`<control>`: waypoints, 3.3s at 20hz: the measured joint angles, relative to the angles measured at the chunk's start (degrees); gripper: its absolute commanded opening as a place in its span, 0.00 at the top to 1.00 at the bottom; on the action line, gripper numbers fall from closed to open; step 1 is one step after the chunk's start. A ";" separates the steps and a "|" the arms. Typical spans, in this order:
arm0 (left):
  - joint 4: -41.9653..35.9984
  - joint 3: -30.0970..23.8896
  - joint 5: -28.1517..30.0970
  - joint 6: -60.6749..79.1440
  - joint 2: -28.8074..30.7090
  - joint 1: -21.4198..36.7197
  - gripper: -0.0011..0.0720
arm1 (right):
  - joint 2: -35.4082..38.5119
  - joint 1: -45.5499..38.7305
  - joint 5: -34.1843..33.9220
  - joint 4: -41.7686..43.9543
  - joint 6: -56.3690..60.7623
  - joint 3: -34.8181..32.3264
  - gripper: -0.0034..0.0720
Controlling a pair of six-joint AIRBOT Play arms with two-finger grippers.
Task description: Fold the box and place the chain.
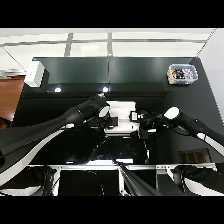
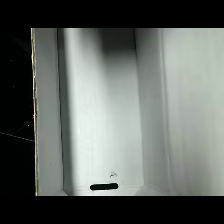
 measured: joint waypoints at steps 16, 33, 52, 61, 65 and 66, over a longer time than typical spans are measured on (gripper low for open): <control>-0.17 0.52 0.33 0.68 -0.42 -0.04 0.95 | 2.27 -0.57 3.76 -3.91 3.93 0.87 0.15; 0.11 0.55 -0.11 0.85 -0.42 -0.02 0.95 | 7.19 -2.67 5.07 -10.32 1.66 1.33 0.71; 0.13 0.55 -0.28 1.14 -0.42 -0.02 0.95 | 1.55 -0.31 5.16 2.69 7.28 1.33 0.36; 0.17 0.55 0.04 0.87 -0.42 0.00 0.95 | 5.27 -6.93 7.26 -6.05 34.38 5.03 0.94; 0.33 0.55 0.00 1.05 -0.42 0.00 0.95 | 8.98 -22.16 8.17 -14.99 58.01 8.11 0.94; 0.37 0.55 -0.04 1.05 -0.42 -0.02 0.95 | 9.16 -26.40 8.96 -15.87 63.21 7.89 0.94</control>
